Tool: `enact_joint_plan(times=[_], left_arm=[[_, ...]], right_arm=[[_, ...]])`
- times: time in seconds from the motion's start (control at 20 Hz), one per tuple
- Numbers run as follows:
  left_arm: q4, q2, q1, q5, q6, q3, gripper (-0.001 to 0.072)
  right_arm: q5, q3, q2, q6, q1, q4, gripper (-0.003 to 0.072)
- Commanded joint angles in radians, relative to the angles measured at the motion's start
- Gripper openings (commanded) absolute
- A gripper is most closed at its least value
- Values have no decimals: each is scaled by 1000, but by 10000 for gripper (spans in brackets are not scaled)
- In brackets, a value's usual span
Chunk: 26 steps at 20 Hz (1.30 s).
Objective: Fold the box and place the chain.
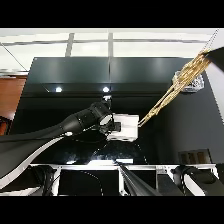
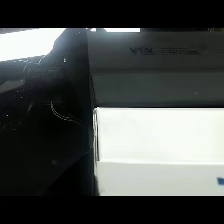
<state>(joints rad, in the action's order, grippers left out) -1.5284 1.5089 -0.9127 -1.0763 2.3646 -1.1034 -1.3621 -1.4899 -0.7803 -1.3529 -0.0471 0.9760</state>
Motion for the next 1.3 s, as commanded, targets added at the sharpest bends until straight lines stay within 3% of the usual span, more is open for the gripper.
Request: enact_joint_plan(times=[0.0, 0.8, 1.25], left_arm=[[0, 0, 1, 0, 0, 0, 25], [0, 0, 1, 2, 0, 0, 25], [0, 0, 1, 1, 0, 0, 26]], right_arm=[[-31, 51, 15, 11, -43, -114, 6], [-39, 53, 15, 47, -86, -293, 7], [53, 52, 15, 57, -86, -430, 8]])
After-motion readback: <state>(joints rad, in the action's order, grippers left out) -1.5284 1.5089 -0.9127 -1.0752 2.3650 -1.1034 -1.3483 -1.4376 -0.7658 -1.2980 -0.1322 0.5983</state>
